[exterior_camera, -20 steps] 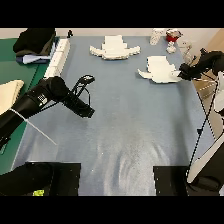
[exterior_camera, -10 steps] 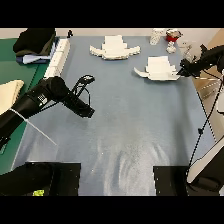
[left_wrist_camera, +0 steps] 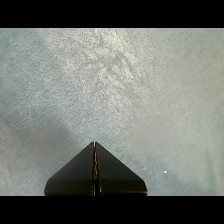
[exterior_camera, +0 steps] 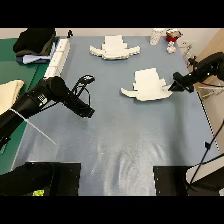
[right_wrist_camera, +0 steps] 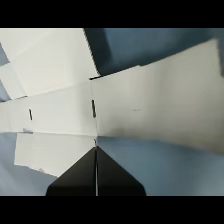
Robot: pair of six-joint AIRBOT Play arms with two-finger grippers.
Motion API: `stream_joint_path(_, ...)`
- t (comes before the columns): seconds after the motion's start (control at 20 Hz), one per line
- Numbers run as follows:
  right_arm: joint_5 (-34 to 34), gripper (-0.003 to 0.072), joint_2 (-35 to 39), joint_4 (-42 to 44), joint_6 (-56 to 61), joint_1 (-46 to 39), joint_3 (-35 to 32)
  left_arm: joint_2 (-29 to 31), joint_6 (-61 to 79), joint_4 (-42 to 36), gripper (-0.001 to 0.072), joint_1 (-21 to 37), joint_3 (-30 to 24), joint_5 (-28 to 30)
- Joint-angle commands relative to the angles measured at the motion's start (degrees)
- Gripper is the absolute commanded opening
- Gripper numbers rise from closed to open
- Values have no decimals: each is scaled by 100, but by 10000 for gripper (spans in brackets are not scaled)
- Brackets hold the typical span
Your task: Fold the box.
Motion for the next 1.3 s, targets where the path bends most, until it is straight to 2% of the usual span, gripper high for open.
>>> stream_joint_path(0.0, 693, -1, 1375, 7, -61, 221, -2020, 4, 2, 0, 16, 7, -2, 0)
stream_joint_path(0.15, 931, 0, 2651, 4, -63, 450, -3436, 4, 2, 0, 16, 7, -2, 2)
stream_joint_path(0.3, 1025, 8, 3373, -61, -59, 525, -4100, 4, 2, 0, 16, 7, -2, 0)
stream_joint_path(0.35, 1027, 52, 3460, -105, -59, 525, -4177, 4, 2, 0, 16, 7, -2, 2)
stream_joint_path(0.4, 1021, 243, 3473, -129, -57, 525, -4192, 4, 2, 0, 16, 7, -2, 2)
stream_joint_path(0.45, 1038, 404, 3469, -133, -57, 525, -4190, 4, 2, 0, 16, 7, -2, 2)
stream_joint_path(0.65, 1045, 405, 3477, -509, -22, 402, -3910, 4, 2, 2, 16, 7, -2, 57)
stream_joint_path(0.85, 962, 404, 3484, -1971, 717, -188, -3517, 4, 2, -2, 16, 4, -2, 136)
stream_joint_path(0.95, 957, 404, 3276, -1917, 662, -557, -3574, 4, 2, -2, 16, 7, -2, 140)
stream_joint_path(1.15, 1043, 404, 2656, -815, -485, -892, -3646, 4, 2, -2, 16, 7, -2, 146)
stream_joint_path(1.25, 1097, 404, 2385, -562, -802, -874, -3646, 4, 2, -2, 16, 4, -2, 157)
